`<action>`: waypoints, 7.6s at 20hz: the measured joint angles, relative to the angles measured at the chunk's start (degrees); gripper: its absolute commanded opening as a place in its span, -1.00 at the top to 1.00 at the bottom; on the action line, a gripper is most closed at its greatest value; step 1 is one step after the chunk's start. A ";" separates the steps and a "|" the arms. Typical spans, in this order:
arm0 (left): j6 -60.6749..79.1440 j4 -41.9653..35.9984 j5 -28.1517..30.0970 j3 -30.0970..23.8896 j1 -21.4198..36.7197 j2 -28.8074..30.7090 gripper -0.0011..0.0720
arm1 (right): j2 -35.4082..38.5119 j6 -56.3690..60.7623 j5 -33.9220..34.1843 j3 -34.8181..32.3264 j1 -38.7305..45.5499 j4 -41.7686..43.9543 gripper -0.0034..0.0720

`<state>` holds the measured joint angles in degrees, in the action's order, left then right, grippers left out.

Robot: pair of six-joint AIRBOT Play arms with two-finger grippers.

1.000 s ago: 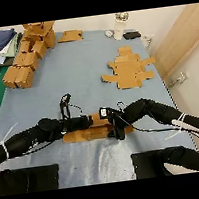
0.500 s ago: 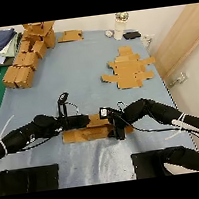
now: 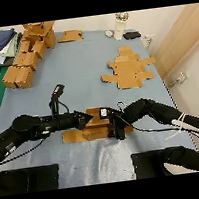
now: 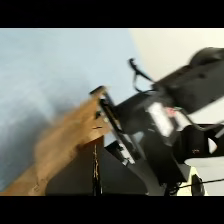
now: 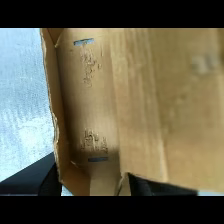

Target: Fold the box.

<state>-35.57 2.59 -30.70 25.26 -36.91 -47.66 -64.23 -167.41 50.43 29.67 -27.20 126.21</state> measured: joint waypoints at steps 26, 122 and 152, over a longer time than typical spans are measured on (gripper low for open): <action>-5.84 60.35 -0.57 -5.99 -2.95 6.75 -0.92 | 0.02 0.00 0.02 0.00 0.00 0.02 -0.34; 42.51 21.46 2.14 1.05 -5.11 -13.90 0.94 | 0.04 0.09 0.02 -0.02 0.00 0.02 -0.34; -88.08 68.24 -2.05 -4.44 -7.72 -2.16 0.95 | 0.04 0.02 0.00 -0.02 0.00 0.02 -0.34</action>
<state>-123.66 70.83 -32.75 20.82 -44.62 -49.82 -64.18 -167.39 50.43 29.65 -27.20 126.23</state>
